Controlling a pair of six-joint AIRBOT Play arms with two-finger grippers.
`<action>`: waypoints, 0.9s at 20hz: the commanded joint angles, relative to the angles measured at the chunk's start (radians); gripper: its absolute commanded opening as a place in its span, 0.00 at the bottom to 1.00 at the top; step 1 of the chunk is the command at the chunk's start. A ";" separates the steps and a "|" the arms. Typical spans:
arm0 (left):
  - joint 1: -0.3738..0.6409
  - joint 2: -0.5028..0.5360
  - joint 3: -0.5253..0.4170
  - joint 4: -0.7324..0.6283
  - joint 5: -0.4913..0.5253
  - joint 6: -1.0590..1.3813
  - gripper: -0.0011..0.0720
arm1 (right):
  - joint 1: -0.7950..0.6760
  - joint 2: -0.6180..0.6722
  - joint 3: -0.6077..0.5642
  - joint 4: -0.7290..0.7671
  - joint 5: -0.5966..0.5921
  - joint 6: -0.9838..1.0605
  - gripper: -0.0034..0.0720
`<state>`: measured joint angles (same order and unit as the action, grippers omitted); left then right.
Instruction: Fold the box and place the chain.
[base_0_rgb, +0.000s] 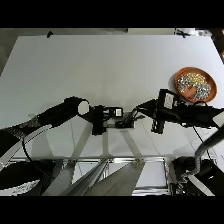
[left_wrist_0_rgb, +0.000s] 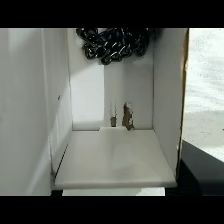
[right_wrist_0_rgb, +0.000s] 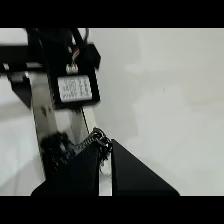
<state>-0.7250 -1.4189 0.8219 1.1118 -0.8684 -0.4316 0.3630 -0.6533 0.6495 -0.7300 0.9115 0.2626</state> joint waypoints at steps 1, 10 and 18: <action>0.000 0.000 0.000 0.000 0.000 0.000 0.30 | 0.000 -0.007 0.009 0.085 0.031 0.048 0.07; 0.000 0.000 0.000 0.000 0.000 0.000 0.30 | 0.001 -0.329 -0.035 -0.026 0.168 0.107 0.07; 0.000 0.000 0.000 0.000 0.000 0.000 0.30 | 0.027 -0.489 -0.035 0.035 0.038 0.185 0.32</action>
